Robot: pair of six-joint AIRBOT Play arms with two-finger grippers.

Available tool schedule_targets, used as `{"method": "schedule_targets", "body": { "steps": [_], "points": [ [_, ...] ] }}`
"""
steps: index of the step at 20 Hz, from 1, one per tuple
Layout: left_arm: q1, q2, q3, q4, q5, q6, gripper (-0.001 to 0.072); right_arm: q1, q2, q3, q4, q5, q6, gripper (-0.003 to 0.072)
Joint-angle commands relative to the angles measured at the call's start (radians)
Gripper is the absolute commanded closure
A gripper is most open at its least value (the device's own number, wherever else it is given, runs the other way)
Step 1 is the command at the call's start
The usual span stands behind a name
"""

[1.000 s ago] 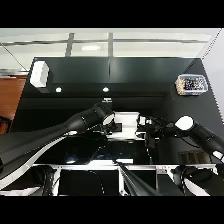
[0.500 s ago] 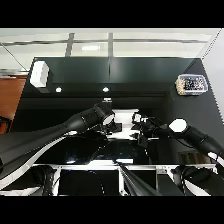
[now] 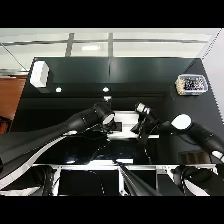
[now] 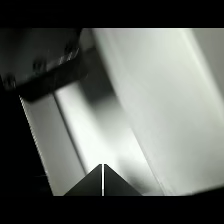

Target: Fold the box and place the chain.

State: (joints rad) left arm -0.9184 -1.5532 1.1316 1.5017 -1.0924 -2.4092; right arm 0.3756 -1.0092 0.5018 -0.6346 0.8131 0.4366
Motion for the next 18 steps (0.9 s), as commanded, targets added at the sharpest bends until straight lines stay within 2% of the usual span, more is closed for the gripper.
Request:
{"method": "schedule_targets", "body": {
  "steps": [1, 3, 6, 8, 10, 12, 16, 18],
  "points": [
    [0.000, 0.000, 0.001, 0.000, 0.000, 0.000, 0.0680, -0.164, 0.081, 0.125, -0.264, 0.301, 0.552, 0.0671],
    [0.000, 0.000, 0.001, 0.000, -0.001, 0.000, 0.0681, -0.372, 0.138, 0.134, -0.370, 0.348, 0.680, 0.0671],
    [0.000, 0.000, 0.000, 0.000, -0.001, 0.000, 0.0680, -0.681, 0.140, 0.050, -0.361, 0.269, 0.837, 0.0671],
    [0.000, 0.000, 0.000, 0.000, 0.000, 0.000, 0.0681, -0.788, 0.109, -0.032, -0.339, 0.259, 0.933, 0.0671],
    [0.000, 0.000, 0.000, 0.000, -0.001, 0.000, 0.0681, -0.787, 0.036, -0.084, -0.242, 0.328, 0.849, 0.0671],
    [0.000, 0.000, 0.000, 0.000, -0.001, 0.000, 0.0681, -0.716, -0.068, -0.102, -0.117, 0.385, 0.706, 0.0671],
    [0.000, 0.000, 0.000, 0.000, 0.000, 0.000, 0.0681, -0.532, -0.218, -0.098, 0.119, 0.377, 0.512, 0.0670],
    [0.000, 0.000, 0.000, 0.001, -0.001, 0.000, 0.0681, -0.488, -0.227, -0.068, 0.122, 0.385, 0.454, 0.0669]
  ]
}}
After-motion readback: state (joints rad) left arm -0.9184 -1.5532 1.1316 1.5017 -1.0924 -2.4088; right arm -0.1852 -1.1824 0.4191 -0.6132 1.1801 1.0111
